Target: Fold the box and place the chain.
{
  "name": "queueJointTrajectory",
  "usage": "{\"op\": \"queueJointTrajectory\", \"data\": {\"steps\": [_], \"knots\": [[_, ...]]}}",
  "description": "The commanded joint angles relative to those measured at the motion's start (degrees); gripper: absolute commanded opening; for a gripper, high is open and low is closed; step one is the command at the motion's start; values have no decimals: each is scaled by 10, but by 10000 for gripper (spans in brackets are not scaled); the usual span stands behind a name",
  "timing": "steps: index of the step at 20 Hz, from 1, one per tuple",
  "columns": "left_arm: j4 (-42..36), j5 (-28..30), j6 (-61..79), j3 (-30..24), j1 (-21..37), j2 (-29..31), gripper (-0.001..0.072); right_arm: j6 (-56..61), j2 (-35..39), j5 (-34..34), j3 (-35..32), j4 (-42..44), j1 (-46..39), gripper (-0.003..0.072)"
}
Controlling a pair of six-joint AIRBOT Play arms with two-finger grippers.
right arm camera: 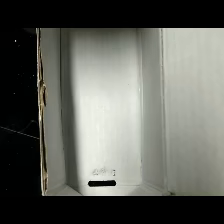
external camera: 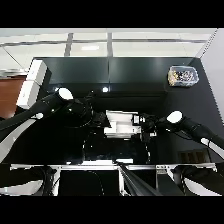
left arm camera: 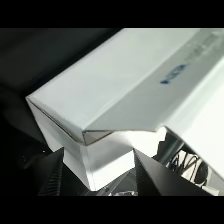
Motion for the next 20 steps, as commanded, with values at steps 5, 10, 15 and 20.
{"op": "queueJointTrajectory", "data": {"steps": [5, 10, 15, 20], "knots": [[61, 65, -97, 7, -42, 0, 490, 0, 0, 0, 0, 0, 0, 201], [62, 68, -113, 7, -45, 0, 490, 0, 0, 0, 0, 0, 0, 201], [168, 86, -213, 25, -82, 0, 490, 0, 0, 0, 0, 0, 0, 201], [351, 73, -387, 66, -140, -2, 488, 0, 0, 0, 0, 0, 0, 201]]}}
